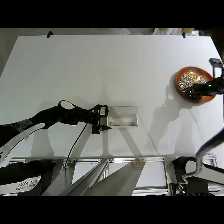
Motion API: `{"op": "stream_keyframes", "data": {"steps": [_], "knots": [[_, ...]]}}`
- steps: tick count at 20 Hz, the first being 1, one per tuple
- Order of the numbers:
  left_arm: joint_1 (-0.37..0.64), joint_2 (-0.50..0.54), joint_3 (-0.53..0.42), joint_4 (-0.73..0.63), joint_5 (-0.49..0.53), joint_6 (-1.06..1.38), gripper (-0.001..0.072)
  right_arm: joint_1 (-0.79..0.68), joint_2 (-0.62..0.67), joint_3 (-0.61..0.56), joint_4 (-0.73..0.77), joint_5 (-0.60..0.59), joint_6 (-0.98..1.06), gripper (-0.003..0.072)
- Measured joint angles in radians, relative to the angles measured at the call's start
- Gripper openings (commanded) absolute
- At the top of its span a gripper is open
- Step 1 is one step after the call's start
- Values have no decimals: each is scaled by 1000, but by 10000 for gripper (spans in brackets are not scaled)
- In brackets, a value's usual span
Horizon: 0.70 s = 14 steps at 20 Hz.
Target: Fold the box and place the chain.
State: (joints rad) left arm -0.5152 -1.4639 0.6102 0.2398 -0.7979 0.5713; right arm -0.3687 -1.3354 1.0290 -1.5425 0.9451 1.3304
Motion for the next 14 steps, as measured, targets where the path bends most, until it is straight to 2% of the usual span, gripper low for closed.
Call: {"op": "stream_keyframes", "data": {"steps": [3,8,14], "knots": [[0,0,0,0,0,0,250,0,151,0,76,70,-5,16],[0,0,0,0,0,0,250,11,444,0,284,191,-51,16],[0,0,0,0,0,0,250,179,697,0,444,352,-68,17]]}}
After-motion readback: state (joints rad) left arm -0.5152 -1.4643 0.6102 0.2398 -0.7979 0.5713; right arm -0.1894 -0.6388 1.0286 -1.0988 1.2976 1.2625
